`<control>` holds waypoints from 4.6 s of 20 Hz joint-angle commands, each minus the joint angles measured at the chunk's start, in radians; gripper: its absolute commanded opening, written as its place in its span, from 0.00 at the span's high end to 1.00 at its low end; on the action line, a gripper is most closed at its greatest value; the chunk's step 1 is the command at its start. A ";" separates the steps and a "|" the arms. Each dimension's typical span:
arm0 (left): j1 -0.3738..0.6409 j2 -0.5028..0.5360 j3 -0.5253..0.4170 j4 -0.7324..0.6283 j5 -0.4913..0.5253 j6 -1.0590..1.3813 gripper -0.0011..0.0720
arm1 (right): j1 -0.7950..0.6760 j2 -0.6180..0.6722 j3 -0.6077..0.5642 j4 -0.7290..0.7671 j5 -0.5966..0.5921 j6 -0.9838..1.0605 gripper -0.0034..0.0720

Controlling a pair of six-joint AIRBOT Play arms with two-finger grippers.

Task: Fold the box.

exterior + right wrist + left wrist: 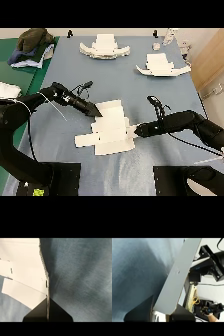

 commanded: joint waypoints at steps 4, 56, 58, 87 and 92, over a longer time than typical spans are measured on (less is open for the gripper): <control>-0.013 -0.005 0.001 -0.014 -0.064 0.106 0.96 | 0.001 0.001 0.000 -0.010 0.002 0.003 0.96; -0.299 0.547 -0.363 -0.098 0.473 0.856 0.97 | -0.013 -0.058 0.286 -0.862 0.050 0.721 0.25; -0.299 0.510 -0.363 -0.089 0.467 0.857 0.97 | -0.013 -0.066 0.286 -0.860 0.050 0.726 0.25; -0.299 0.486 -0.388 -0.050 0.414 0.804 0.97 | 0.033 -0.055 0.286 -0.625 -0.252 0.638 0.96; -0.299 0.486 -0.388 -0.050 0.414 0.804 0.97 | 0.286 0.057 0.284 -0.625 -0.457 0.697 0.96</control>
